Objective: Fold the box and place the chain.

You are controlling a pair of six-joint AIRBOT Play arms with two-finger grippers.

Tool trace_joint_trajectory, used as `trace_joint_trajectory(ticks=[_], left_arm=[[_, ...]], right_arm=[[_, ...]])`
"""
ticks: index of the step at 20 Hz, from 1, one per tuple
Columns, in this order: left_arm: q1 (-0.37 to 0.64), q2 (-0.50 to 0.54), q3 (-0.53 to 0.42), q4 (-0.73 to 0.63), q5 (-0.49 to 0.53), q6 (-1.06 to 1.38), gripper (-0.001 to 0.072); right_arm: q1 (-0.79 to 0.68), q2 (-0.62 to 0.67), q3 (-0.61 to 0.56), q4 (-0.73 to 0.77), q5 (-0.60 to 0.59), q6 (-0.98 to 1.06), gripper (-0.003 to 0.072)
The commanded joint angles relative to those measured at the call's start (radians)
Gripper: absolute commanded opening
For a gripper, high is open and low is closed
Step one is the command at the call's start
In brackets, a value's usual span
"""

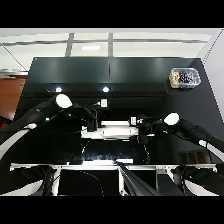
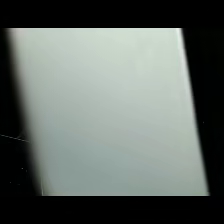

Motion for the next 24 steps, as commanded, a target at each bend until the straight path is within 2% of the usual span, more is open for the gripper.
trace_joint_trajectory(ticks=[1,3,4,5,6,7,9,11,13,15,18,20,24], left_arm=[[0.066,0.127,0.003,0.092,-0.080,-0.209,0.0582],[0.106,0.212,0.003,0.212,-0.185,-0.391,0.0572],[0.122,0.247,0.003,0.274,-0.242,-0.484,0.0424],[0.137,0.278,0.003,0.324,-0.311,-0.565,0.0076],[0.147,0.299,-0.001,0.326,-0.375,-0.615,0.0026],[0.149,0.314,-0.015,0.275,-0.431,-0.677,0.0026],[0.124,0.324,-0.079,0.040,-0.481,-0.715,0.0025],[0.048,0.327,-0.175,-0.235,-0.346,-0.629,0.0025],[-0.050,0.327,-0.246,-0.394,-0.095,-0.505,0.0026],[-0.125,0.323,-0.267,-0.425,0.162,-0.490,0.0026],[-0.177,0.303,-0.268,-0.450,0.462,-0.490,0.0026],[-0.179,0.270,-0.268,-0.451,0.575,-0.490,0.0026],[-0.177,0.160,-0.267,-0.396,0.604,-0.489,0.0027]], right_arm=[[0.000,0.000,0.000,0.001,-0.002,0.000,0.0533],[0.000,0.000,0.000,0.000,-0.002,0.000,0.0533],[0.000,0.000,0.000,0.000,-0.002,0.000,0.0533],[0.000,0.000,0.000,0.000,-0.002,0.000,0.0533],[0.000,0.000,0.000,0.000,-0.002,0.000,0.0533],[0.000,0.000,0.000,0.000,-0.002,0.000,0.0533],[0.000,0.000,0.000,0.000,-0.009,0.000,0.0533],[0.000,0.000,0.000,0.000,-0.014,0.000,0.0533],[0.000,0.000,0.000,0.000,-0.014,0.000,0.0533],[0.000,0.000,0.000,0.000,-0.013,0.000,0.0533],[0.000,0.000,0.000,0.000,-0.014,0.000,0.0533],[0.000,0.000,0.000,0.000,-0.014,0.000,0.0533],[0.000,0.000,0.000,0.000,-0.014,0.000,0.0532]])
